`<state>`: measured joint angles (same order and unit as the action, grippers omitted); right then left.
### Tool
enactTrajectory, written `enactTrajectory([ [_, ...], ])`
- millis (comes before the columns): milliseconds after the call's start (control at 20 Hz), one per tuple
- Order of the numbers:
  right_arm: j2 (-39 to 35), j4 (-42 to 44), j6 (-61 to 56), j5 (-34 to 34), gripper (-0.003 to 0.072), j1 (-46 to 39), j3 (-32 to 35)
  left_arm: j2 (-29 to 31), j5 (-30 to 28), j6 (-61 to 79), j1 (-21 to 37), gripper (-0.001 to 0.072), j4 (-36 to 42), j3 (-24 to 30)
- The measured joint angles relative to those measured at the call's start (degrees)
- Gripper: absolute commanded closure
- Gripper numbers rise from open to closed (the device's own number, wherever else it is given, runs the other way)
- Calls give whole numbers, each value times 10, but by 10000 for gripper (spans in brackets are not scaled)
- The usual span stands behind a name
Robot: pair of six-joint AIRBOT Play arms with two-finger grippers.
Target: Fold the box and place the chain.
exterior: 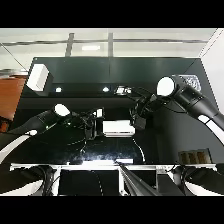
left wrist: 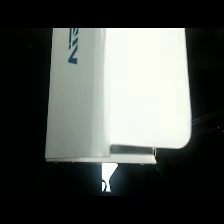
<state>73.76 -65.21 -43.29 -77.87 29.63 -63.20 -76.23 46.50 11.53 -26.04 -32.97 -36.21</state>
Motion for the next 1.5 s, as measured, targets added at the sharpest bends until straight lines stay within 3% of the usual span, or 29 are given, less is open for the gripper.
enactTrajectory([
  [50,0,-4,-2,0,486,0,0,0,0,0,0,223,0,0],
  [100,0,-6,-7,1,358,0,0,0,0,0,0,223,0,0],
  [150,0,-10,-13,2,306,0,0,0,0,0,0,223,0,0],
  [450,-28,13,-45,6,301,-36,1,0,0,0,0,223,0,0],
  [550,-49,53,-46,21,62,-73,19,0,0,0,0,223,0,0],
  [850,-78,205,81,156,71,-139,128,0,0,0,0,223,0,0],
  [1150,-80,213,202,182,73,-126,161,0,0,0,0,223,0,0],
  [1200,-80,212,209,179,91,-125,166,0,0,-1,0,223,0,0],
  [1250,-79,210,215,177,184,-123,170,0,-1,-2,0,223,0,0],
  [1300,-79,209,219,177,206,-122,174,0,-1,-4,0,223,1,0],
  [1500,-78,207,229,180,207,-118,181,0,-4,-3,0,223,1,0],
])
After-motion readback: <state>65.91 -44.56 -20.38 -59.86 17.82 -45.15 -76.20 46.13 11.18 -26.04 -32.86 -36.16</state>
